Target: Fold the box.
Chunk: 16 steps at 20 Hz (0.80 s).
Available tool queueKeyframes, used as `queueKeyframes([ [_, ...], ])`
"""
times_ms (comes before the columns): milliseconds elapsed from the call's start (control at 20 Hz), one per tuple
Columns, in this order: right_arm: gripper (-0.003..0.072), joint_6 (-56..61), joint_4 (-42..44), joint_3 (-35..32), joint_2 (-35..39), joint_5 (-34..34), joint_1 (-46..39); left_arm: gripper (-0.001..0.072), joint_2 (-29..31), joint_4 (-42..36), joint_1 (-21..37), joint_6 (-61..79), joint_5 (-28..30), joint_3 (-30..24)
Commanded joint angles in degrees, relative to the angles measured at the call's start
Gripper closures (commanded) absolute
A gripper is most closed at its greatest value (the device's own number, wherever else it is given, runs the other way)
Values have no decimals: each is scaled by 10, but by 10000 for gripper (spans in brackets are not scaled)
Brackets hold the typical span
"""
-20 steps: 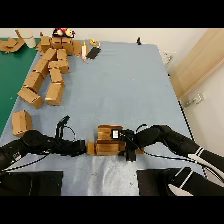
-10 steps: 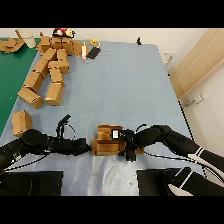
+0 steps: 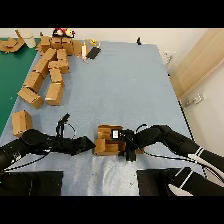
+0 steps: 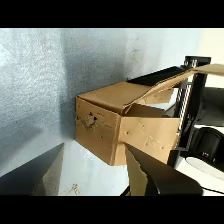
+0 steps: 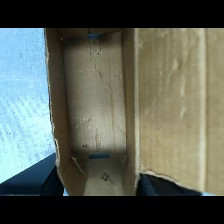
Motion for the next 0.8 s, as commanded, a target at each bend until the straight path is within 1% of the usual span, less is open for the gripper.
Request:
queueKeyframes([
  [0, 212, 0, -1, 0, 0, 0, 0, 140, 0, 0, 1, -11, -5, 0],
  [150, 213, 0, -1, 0, 0, 0, 0, 140, 0, 0, 1, -11, -10, 1],
  [250, 212, 0, -1, 0, 0, 0, 0, 140, 0, -2, 1, -6, -2, 7],
  [400, 212, 0, -2, 0, 0, 0, 0, 140, 0, -41, 1, -6, 8, 10],
  [500, 212, 0, -2, 0, 0, 0, 0, 140, 0, -45, 1, 15, 7, 10],
  [600, 212, 0, -2, 0, 0, 0, 0, 140, -2, -45, 0, 5, 11, 11],
  [650, 213, 0, -2, 0, 0, 0, 0, 140, -2, -44, -4, 3, 14, 12],
  [750, 212, 0, -2, 0, 0, 0, 0, 141, -2, -42, -29, 0, 42, 17],
])
